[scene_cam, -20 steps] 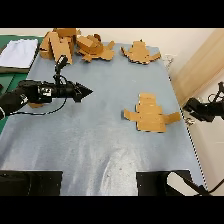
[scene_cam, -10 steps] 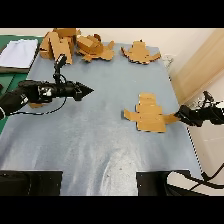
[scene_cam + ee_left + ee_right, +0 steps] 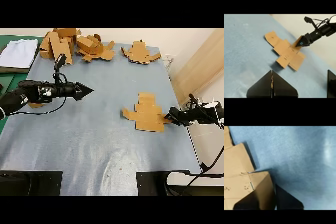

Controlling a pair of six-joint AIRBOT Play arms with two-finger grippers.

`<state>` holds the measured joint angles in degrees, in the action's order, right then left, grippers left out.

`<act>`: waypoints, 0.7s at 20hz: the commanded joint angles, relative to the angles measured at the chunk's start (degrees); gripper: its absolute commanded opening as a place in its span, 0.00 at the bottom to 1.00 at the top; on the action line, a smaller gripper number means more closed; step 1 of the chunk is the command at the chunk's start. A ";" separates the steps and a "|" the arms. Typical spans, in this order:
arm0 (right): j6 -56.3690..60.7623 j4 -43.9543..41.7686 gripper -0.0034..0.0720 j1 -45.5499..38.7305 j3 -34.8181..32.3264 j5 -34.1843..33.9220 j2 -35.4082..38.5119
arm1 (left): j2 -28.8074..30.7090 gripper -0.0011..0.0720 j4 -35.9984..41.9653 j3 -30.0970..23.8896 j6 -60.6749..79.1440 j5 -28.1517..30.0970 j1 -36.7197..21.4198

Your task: Fold the box.

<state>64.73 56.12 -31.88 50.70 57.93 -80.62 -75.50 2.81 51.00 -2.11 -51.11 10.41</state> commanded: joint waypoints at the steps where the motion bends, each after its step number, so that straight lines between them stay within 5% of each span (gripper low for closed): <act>1: -4.83 -2.38 0.26 2.82 0.22 0.33 -1.66 | 0.00 0.03 0.00 0.00 -3.32 0.02 -0.02; 5: -6.69 -7.37 0.21 4.02 3.08 4.24 -0.22 | 0.00 0.03 0.02 0.02 -4.94 0.15 -0.04; 8: -12.90 -17.88 0.05 4.59 3.63 8.24 2.43 | 0.00 0.03 -0.79 0.00 -8.37 0.46 -0.15; 11: -19.21 -27.96 0.05 8.20 3.56 10.19 4.00 | 0.00 0.03 -5.66 0.02 -16.17 5.22 -0.15; 14: -26.93 -32.13 0.05 17.70 1.33 5.27 4.79 | -0.59 0.03 -12.07 0.02 -22.18 7.39 -0.15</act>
<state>45.71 31.05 -20.73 53.39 65.73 -76.86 -75.68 -3.66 51.00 -17.78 -46.30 10.28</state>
